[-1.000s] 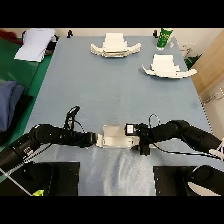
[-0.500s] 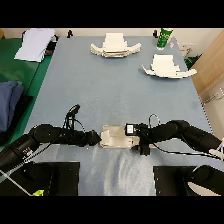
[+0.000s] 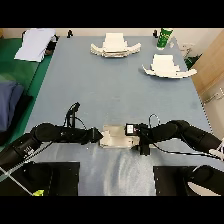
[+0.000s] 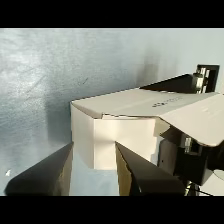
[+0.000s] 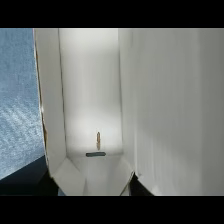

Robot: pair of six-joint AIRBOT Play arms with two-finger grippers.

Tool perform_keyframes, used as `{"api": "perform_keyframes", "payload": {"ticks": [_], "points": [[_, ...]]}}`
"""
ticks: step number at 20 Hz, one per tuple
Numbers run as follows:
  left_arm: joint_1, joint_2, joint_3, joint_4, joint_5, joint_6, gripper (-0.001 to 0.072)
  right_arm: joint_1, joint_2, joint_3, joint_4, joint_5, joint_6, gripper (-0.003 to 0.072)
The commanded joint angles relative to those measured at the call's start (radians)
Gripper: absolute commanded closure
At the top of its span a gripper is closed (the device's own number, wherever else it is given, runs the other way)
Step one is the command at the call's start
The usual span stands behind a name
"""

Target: Fold the box.

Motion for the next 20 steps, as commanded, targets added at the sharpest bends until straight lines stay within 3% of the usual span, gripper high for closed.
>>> {"api": "perform_keyframes", "payload": {"ticks": [1, 3, 8, 12, 20], "points": [[-0.052, -0.026, 0.03, 0.091, 0.009, -0.092, 0.0311, 0.0, 0.0, 0.0, 0.0, 0.0, 0.0, 0.0175], [-0.11, -0.062, 0.064, 0.206, 0.008, -0.211, 0.0352, 0.0, 0.0, 0.0, 0.0, 0.0, 0.0, 0.0174], [-0.248, -0.203, 0.191, 0.454, -0.039, -0.446, 0.0352, 0.0, 0.0, 0.0, 0.0, 0.0, 0.0, 0.0174], [-0.307, -0.303, 0.286, 0.542, -0.092, -0.528, 0.0352, 0.0, 0.0, 0.0, 0.0, 0.0, 0.0, 0.0175], [-0.395, -0.483, 0.453, 0.728, -0.294, -0.695, 0.0358, 0.0, 0.0, 0.0, 0.0, 0.0, 0.0, 0.0174]]}}
